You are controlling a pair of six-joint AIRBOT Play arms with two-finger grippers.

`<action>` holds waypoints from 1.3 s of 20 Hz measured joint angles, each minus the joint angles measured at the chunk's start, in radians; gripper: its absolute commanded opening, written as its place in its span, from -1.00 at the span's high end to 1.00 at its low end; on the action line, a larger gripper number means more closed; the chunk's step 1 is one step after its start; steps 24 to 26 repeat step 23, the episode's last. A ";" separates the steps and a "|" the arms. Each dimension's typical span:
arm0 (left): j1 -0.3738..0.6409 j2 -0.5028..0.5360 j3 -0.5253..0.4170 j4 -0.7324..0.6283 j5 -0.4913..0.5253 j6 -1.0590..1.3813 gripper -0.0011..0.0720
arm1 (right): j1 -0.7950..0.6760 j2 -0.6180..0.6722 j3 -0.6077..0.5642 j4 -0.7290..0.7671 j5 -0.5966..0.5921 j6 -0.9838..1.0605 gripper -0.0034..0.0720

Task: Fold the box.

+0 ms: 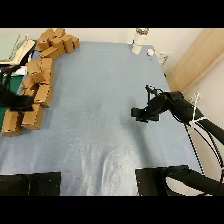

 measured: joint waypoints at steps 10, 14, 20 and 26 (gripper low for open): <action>-0.505 -0.373 0.284 -0.148 0.258 -0.012 0.94 | 0.006 -0.280 0.342 0.121 -0.040 -0.098 0.90; -0.586 -0.523 0.391 -0.232 0.320 -0.013 0.94 | 0.039 -0.399 0.460 0.167 -0.043 -0.123 0.89; -0.614 -0.605 0.441 -0.294 0.355 -0.013 0.94 | 0.072 -0.455 0.519 0.183 -0.050 -0.132 0.89; -0.616 -0.614 0.447 -0.300 0.360 -0.013 0.94 | 0.077 -0.462 0.525 0.183 -0.051 -0.133 0.89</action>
